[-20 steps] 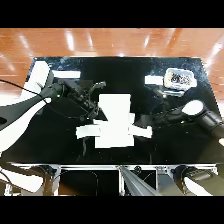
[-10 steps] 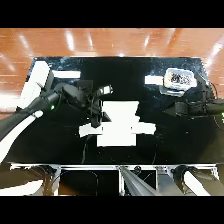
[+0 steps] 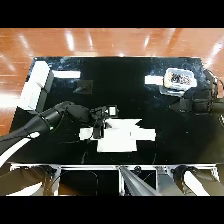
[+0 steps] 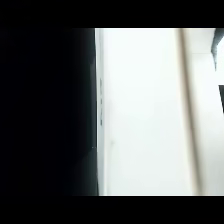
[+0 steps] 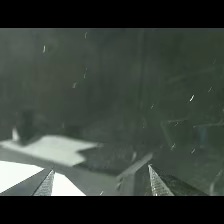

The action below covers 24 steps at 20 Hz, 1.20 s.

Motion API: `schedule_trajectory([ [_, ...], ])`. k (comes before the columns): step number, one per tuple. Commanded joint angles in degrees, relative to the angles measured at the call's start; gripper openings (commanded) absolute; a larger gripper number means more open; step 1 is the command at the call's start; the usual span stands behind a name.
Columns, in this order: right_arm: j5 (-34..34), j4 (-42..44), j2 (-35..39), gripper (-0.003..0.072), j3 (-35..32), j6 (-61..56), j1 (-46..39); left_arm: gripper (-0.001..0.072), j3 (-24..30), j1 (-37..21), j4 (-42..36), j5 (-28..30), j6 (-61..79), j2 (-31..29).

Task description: Fold the box and place the chain.

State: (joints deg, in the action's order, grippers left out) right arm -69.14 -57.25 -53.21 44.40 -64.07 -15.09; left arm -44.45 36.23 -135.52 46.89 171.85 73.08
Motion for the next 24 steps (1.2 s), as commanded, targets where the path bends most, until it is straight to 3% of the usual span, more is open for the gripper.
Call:
schedule_trajectory([
  [1, 5.1, -0.2, 0.0, 0.0702, 0.1, 0.1, -0.1, 0.0020, 0.6, 0.7, 0.2, -2.0, -2.3, -0.2],
  [7, 7.6, 0.4, 0.0, 0.0702, 0.1, 0.1, -0.1, 0.0020, 0.5, 0.7, 1.7, -1.8, -2.9, 4.1],
  [18, 8.0, 0.5, 0.0, 0.0703, 0.1, 0.1, -0.1, 0.0020, 0.5, 0.7, 2.2, -3.5, -2.7, 4.3],
  [21, 7.9, 1.3, 0.0, 0.0702, 0.1, 0.0, -0.1, 0.0018, 0.5, 2.4, 11.1, -3.5, -1.7, 4.3],
  [24, 4.7, 1.3, 0.0, 0.0702, 0.1, 0.1, -0.1, 0.0017, 0.6, 3.5, 11.6, -3.5, -1.9, 3.3],
])
